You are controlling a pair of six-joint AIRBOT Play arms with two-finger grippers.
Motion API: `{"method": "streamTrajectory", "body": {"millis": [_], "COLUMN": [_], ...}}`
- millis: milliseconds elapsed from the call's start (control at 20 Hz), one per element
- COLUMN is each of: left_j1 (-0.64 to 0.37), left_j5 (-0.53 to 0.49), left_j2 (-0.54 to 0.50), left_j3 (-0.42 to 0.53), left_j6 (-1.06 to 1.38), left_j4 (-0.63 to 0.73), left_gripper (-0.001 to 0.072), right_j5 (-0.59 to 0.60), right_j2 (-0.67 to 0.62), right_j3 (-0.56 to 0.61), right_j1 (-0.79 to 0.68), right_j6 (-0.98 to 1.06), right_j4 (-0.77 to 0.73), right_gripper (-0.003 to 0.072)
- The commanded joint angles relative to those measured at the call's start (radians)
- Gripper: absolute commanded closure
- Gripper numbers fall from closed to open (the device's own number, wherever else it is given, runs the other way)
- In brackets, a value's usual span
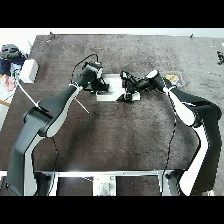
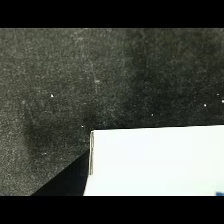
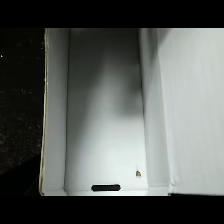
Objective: Fold the box and place the chain.
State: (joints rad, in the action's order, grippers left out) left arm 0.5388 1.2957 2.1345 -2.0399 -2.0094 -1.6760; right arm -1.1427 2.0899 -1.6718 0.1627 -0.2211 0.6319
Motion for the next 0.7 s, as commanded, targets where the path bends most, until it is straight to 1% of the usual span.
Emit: {"method": "streamTrajectory", "body": {"millis": [0,100,150,200,250,450,650], "left_j1": [0.005,0.005,0.005,0.004,0.004,0.001,-0.011], "left_j5": [0.002,0.01,0.01,-0.001,0.0,0.061,0.076], "left_j2": [0.001,0.0,-0.004,-0.014,-0.027,-0.075,-0.149], "left_j3": [-0.003,-0.012,-0.018,-0.019,-0.019,-0.022,-0.023], "left_j6": [-0.006,-0.006,0.005,0.042,0.074,0.12,0.286], "left_j4": [-0.016,-0.009,0.006,0.036,0.045,0.045,0.068], "left_gripper": [0.0696,0.0695,0.0604,0.0307,0.0218,0.0217,0.0216], "right_j5": [0.002,0.003,0.002,0.002,0.002,0.002,0.002], "right_j2": [-0.001,-0.001,-0.001,-0.001,-0.001,-0.001,-0.001], "right_j3": [-0.001,-0.001,0.0,-0.001,-0.001,-0.001,-0.001], "right_j1": [0.0,0.0,0.0,0.0,0.0,0.0,0.0], "right_j6": [-0.003,-0.003,-0.003,-0.003,-0.003,-0.003,-0.003], "right_j4": [0.0,0.0,0.0,0.0,0.0,0.0,0.0], "right_gripper": [0.022,0.022,0.022,0.0219,0.0219,0.022,0.0219]}}
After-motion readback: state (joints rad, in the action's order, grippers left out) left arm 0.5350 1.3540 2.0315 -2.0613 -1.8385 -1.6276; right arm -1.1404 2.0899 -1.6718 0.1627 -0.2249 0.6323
